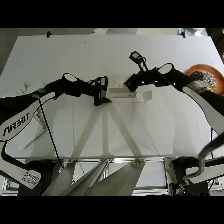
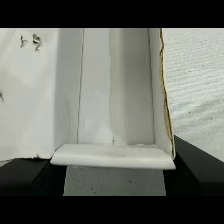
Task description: Fold the box and place the chain.
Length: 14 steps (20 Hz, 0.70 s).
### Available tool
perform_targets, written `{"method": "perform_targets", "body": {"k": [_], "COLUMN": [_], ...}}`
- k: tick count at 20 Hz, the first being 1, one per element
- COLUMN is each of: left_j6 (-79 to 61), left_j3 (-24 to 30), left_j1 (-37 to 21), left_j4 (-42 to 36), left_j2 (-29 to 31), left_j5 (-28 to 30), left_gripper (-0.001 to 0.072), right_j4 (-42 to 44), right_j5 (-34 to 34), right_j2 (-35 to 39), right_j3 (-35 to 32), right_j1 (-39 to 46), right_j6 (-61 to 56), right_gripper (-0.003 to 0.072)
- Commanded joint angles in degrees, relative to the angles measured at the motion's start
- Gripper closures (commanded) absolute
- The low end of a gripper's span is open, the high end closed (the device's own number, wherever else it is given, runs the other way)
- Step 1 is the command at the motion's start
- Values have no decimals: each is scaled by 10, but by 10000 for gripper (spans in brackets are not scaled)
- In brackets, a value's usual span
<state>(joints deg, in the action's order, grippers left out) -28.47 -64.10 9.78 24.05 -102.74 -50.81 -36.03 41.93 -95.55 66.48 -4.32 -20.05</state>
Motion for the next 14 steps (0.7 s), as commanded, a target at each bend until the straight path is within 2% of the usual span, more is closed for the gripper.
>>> {"method": "perform_targets", "body": {"k": [1, 4, 10, 12, 13, 14], "left_j6": [0, 0, 0, 0, 0, 0], "left_j3": [0, 0, 0, 0, 0, 0], "left_j1": [0, -1, 0, 0, 0, 0], "left_j4": [0, 0, 0, 0, 0, 0], "left_j2": [0, 0, 0, 1, 0, 0], "left_j5": [0, 0, 0, 0, 0, 0], "left_gripper": [385, 385, 385, 385, 385, 385], "right_j4": [-1, -13, -266, -283, -283, -284], "right_j5": [0, 31, 115, 140, 157, 171], "right_j2": [8, 57, 176, 182, 177, 169], "right_j3": [0, 0, 0, 0, 0, 0], "right_j1": [-1, -1, 0, 12, 21, 29], "right_j6": [-24, -24, -27, -26, -22, -17], "right_gripper": [673, 673, 672, 670, 643, 558]}}
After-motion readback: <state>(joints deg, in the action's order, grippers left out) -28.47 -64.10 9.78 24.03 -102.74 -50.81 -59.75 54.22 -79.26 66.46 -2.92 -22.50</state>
